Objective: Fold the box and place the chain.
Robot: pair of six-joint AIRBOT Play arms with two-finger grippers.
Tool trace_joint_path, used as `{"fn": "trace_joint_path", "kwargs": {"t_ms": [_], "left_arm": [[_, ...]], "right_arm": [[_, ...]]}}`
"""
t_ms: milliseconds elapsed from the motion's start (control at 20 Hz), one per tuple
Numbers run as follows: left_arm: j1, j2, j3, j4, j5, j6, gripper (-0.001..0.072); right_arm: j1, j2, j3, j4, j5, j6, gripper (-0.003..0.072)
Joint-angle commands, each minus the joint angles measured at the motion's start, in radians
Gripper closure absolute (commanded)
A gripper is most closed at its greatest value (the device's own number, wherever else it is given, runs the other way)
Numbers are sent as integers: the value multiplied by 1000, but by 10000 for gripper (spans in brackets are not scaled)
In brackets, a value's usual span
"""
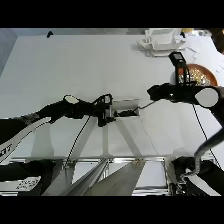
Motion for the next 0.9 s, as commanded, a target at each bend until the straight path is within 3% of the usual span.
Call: {"fn": "trace_joint_path", "kwargs": {"t_ms": [0,250,400,850], "left_arm": [[0,1,1,0,0,0,457],[0,1,1,0,0,0,457],[0,1,1,0,0,0,457],[-1,1,1,0,0,0,457]], "right_arm": [[-82,-61,0,-70,30,23,221],[-82,-198,0,-127,31,66,226],[-82,-233,0,-159,19,80,285],[-24,-314,0,-254,-25,132,285]]}}
